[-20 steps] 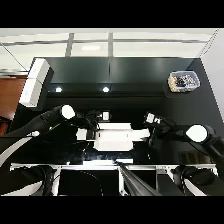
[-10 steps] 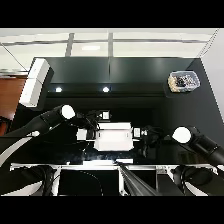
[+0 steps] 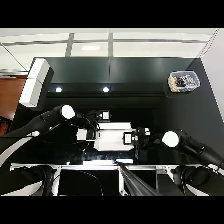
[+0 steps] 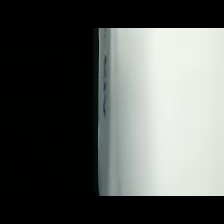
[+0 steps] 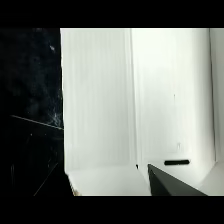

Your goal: Fold the box and place the chain.

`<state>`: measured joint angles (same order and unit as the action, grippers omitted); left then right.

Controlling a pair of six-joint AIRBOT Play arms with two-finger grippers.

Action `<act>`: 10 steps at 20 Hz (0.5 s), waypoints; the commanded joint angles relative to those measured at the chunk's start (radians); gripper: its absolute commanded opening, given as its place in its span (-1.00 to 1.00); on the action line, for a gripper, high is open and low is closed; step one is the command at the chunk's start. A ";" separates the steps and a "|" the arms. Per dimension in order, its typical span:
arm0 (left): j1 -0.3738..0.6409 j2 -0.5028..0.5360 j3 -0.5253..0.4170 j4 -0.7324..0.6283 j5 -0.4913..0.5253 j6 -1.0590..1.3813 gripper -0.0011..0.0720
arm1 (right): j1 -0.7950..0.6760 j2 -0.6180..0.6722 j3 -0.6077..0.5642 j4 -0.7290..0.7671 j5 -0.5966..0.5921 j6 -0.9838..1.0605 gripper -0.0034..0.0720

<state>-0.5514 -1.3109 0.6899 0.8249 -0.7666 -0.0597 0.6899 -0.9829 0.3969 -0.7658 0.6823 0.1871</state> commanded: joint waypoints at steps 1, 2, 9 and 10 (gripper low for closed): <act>0.000 -0.001 0.000 0.000 0.000 0.001 -0.89 | 0.052 -0.019 0.001 0.046 -0.096 -0.004 0.81; 0.000 -0.001 0.000 0.000 0.000 0.001 -0.89 | 0.052 -0.019 0.002 0.061 -0.105 -0.003 0.81; 0.000 -0.001 0.000 0.000 -0.001 0.000 -0.89 | -0.030 0.030 0.027 0.054 -0.132 0.044 0.81; 0.000 -0.001 0.000 0.000 -0.001 0.000 -0.89 | -0.052 0.043 0.029 0.054 -0.127 0.044 0.81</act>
